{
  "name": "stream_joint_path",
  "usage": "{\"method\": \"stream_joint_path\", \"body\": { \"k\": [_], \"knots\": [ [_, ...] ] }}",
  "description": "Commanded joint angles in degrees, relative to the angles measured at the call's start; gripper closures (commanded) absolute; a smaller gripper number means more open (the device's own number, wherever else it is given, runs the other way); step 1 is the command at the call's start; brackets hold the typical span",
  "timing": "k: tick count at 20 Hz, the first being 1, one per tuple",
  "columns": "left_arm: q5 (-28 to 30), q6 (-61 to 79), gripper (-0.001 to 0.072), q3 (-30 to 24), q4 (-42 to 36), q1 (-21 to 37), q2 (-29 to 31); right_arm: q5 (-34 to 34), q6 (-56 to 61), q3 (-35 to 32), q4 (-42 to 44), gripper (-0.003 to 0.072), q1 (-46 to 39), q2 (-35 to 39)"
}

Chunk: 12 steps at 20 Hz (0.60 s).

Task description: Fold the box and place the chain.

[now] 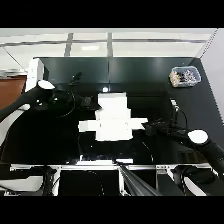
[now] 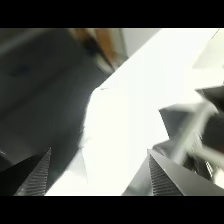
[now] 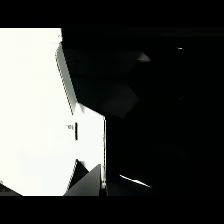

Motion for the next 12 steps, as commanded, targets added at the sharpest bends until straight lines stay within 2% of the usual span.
{"method": "stream_joint_path", "body": {
  "k": [1, 2, 3, 4, 7, 11, 12],
  "knots": [
    [-13.31, 9.77, 0.0031, 6.25, -1.60, -1.40, -7.85, 1.14, -0.28, -0.20, 0.17, 0.0670, 0.55, 0.04],
    [-13.90, 11.32, 0.0097, 7.78, -0.33, -2.08, -8.87, 1.77, -0.28, -0.20, 0.17, 0.0670, 0.55, 0.04],
    [-15.06, 13.62, 0.0230, 9.53, 1.11, -2.91, -10.05, 2.23, -0.26, -0.20, 0.15, 0.0670, 0.55, 0.04],
    [-16.48, 13.90, 0.0232, 10.95, 2.84, -3.80, -11.04, 2.36, -0.24, -0.20, 0.17, 0.0670, 0.55, 0.04],
    [-19.56, 14.95, 0.0312, 13.16, 10.14, -5.97, -12.13, 2.32, -0.24, -0.20, 0.17, 0.0670, 0.55, 0.04],
    [-20.11, 17.99, 0.0436, 13.18, 11.56, -6.45, -12.13, 1.84, -0.24, -0.20, 0.15, 0.0670, 0.52, 0.04],
    [-19.96, 17.99, 0.0496, 13.18, 12.02, -6.38, -12.13, 1.84, -0.26, -0.20, -0.02, 0.0670, 0.52, 0.04]
  ]
}}
